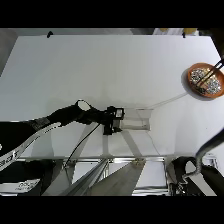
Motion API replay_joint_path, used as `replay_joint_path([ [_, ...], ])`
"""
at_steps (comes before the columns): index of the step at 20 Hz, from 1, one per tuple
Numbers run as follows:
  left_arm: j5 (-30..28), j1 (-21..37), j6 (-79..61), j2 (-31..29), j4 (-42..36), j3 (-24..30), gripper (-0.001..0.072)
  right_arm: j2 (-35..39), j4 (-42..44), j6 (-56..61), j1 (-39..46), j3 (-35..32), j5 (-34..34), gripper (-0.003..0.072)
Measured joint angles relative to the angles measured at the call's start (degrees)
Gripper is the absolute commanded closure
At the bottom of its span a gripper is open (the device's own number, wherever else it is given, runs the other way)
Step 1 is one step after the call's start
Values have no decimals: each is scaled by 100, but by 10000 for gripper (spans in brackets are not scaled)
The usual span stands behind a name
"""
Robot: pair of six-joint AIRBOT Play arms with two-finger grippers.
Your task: Fold the box and place the chain.
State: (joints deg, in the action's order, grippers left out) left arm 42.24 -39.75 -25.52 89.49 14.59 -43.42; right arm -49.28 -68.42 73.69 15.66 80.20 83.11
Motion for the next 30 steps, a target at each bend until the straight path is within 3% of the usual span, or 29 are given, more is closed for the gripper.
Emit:
replay_joint_path([
  [7,0,0,0,0,0,0,397,863,120,284,-1384,-201,538,666],
  [12,0,0,0,0,0,0,397,1316,337,457,-2328,-949,435,666],
  [23,0,0,0,0,-2,2,397,1311,520,538,-4312,-3147,-1388,665],
  [30,0,0,0,0,-2,0,397,741,396,538,-5099,-3665,-2232,665],
])
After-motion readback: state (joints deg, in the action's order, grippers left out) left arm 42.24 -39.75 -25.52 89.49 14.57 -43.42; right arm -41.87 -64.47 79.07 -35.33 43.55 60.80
